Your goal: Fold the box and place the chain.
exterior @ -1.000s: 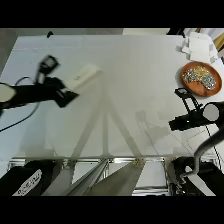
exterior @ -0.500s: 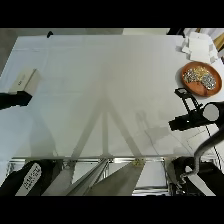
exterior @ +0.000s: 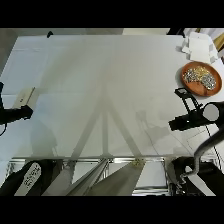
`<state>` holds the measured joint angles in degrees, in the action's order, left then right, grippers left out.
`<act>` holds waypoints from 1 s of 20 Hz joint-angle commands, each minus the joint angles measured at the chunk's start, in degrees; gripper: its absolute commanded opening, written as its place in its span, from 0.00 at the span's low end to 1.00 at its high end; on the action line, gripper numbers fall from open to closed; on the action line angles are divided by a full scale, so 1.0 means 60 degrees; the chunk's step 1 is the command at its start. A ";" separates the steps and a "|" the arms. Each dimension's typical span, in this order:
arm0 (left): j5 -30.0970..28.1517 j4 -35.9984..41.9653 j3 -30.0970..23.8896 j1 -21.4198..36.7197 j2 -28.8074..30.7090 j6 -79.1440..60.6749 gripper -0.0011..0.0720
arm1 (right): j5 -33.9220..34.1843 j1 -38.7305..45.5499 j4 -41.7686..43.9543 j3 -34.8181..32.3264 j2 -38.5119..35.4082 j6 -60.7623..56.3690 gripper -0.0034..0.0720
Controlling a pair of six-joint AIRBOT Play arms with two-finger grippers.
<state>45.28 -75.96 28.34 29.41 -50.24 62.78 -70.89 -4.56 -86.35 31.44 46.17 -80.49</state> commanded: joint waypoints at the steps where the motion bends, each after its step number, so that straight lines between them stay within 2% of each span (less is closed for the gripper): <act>1: -0.0131 -0.0670 -0.0168 0.0022 -0.0011 0.0011 0.02 | 0.0000 0.0007 0.0000 0.0007 0.0004 -0.0004 0.06; 5: 0.0018 -0.0667 -0.0168 0.0022 -0.0058 0.0011 0.04 | -0.0004 0.0007 0.0000 0.0007 0.0004 -0.0004 0.06; 6: 0.0204 -0.0670 -0.0168 0.0022 -0.0157 0.0007 0.18 | 0.0000 0.0007 0.0000 0.0007 0.0004 -0.0004 0.06; 8: 0.0412 -0.0670 -0.0168 0.0022 -0.0404 0.0007 0.60 | 0.0000 0.0007 0.0000 0.0007 0.0004 -0.0004 0.06; 9: 0.0448 -0.0670 -0.0168 0.0022 -0.0481 0.0007 0.70 | -0.0004 0.0007 0.0000 0.0007 0.0004 -0.0004 0.06; 11: 0.0517 -0.0659 -0.0168 0.0022 -0.0474 0.0007 0.72 | -0.0004 0.0007 0.0000 0.0007 0.0004 -0.0004 0.06; 13: 0.0550 -0.0685 -0.0168 0.0022 -0.0474 0.0007 0.99 | 0.0000 0.0007 0.0000 0.0007 0.0004 -0.0004 0.06; 17: 0.0557 -0.0743 -0.0168 -0.0004 -0.0306 0.0004 0.98 | -0.0004 0.0007 0.0000 0.0007 0.0007 -0.0004 0.06; 20: 0.0448 -0.0761 -0.0164 -0.0415 0.0393 0.0004 0.97 | 0.0000 0.0007 0.0000 0.0007 0.0004 -0.0004 0.06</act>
<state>48.42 -80.49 27.33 28.42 -50.59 62.83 -70.89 -4.56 -86.35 31.44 46.17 -80.49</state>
